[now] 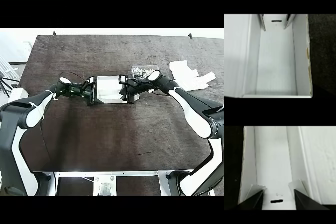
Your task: Fold the box and place the chain.
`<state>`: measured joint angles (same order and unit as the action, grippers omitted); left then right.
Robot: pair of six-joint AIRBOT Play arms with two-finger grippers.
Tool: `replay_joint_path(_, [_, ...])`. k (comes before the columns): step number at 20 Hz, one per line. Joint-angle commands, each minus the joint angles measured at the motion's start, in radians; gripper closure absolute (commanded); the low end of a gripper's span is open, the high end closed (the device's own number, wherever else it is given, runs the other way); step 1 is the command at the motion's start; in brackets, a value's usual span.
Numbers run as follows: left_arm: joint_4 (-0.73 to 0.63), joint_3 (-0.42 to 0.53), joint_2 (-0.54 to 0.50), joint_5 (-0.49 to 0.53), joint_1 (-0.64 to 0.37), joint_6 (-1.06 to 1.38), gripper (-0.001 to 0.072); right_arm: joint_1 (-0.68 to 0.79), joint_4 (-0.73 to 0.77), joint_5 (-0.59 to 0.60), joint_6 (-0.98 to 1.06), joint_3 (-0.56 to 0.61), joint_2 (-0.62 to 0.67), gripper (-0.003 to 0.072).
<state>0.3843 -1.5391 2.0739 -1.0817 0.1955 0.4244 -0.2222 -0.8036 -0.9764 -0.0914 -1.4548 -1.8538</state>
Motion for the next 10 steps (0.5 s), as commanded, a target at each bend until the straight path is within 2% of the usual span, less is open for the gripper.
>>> replay_joint_path(1, [0.0, 0.0, 0.0, 0.0, 0.001, 0.0, 0.036, 0.001, 0.003, 0.0, 0.001, 0.0, 0.0, 0.0127])
replay_joint_path(2, [0.0, 0.0, 0.0, 0.0, 0.001, 0.0, 0.036, 0.001, 0.002, -0.001, 0.001, 0.0, 0.0, 0.0126])
replay_joint_path(3, [0.0, 0.0, 0.0, 0.0, 0.001, 0.0, 0.036, 0.001, 0.002, -0.001, 0.0, 0.0, 0.0, 0.0061])
replay_joint_path(8, [0.0, 0.0, 0.0, 0.0, 0.001, 0.0, 0.036, 0.002, -0.003, -0.003, 0.001, 0.0, 0.0, 0.0063])
replay_joint_path(9, [0.0, 0.0, 0.0, 0.0, 0.001, 0.0, 0.036, 0.002, -0.015, -0.006, 0.002, 0.0, 0.001, 0.0138])
replay_joint_path(10, [0.0, 0.0, 0.0, 0.0, 0.001, 0.0, 0.036, 0.002, -0.041, -0.024, 0.005, 0.0, 0.003, 0.0315])
